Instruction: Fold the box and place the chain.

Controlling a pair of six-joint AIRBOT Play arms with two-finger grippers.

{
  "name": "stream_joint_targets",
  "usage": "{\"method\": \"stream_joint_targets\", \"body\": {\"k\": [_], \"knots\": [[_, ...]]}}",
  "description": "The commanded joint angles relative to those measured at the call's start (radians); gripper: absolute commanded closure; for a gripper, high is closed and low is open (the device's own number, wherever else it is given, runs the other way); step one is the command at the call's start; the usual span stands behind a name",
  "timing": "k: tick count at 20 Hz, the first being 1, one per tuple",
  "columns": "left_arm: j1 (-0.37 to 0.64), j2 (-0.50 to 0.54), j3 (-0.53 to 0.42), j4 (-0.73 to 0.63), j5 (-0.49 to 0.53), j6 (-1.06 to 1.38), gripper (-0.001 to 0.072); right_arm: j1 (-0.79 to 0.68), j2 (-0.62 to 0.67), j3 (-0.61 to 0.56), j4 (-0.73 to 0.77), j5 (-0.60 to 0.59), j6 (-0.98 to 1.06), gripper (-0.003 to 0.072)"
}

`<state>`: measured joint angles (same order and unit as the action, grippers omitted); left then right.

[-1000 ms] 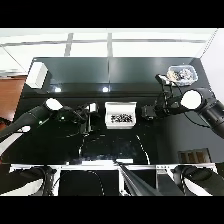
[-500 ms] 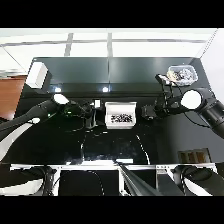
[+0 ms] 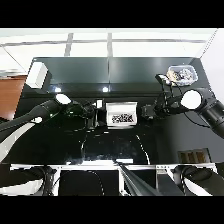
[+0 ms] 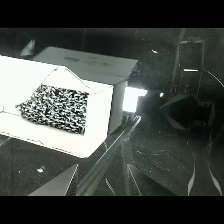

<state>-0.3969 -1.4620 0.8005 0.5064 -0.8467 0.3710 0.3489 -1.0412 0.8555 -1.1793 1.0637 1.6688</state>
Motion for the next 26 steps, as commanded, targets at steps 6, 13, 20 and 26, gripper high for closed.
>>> {"method": "stream_joint_targets", "body": {"k": [6,13,20,26], "knots": [[-0.01,-0.002,0.002,0.007,0.002,-0.111,-0.0007,0.0,0.001,0.0,0.0,-0.015,0.0,0.0318],[-0.07,-0.007,0.011,-0.018,0.049,-0.117,-0.0007,0.0,0.001,0.0,0.0,-0.026,0.0,0.0318],[-0.068,0.002,0.013,0.09,0.037,-0.231,-0.001,0.0,0.001,0.0,0.0,-0.026,0.0,0.0318],[-0.103,0.009,0.013,0.111,0.065,-0.35,-0.0011,0.0,0.001,0.0,0.0,-0.037,-0.001,0.0318]]}}
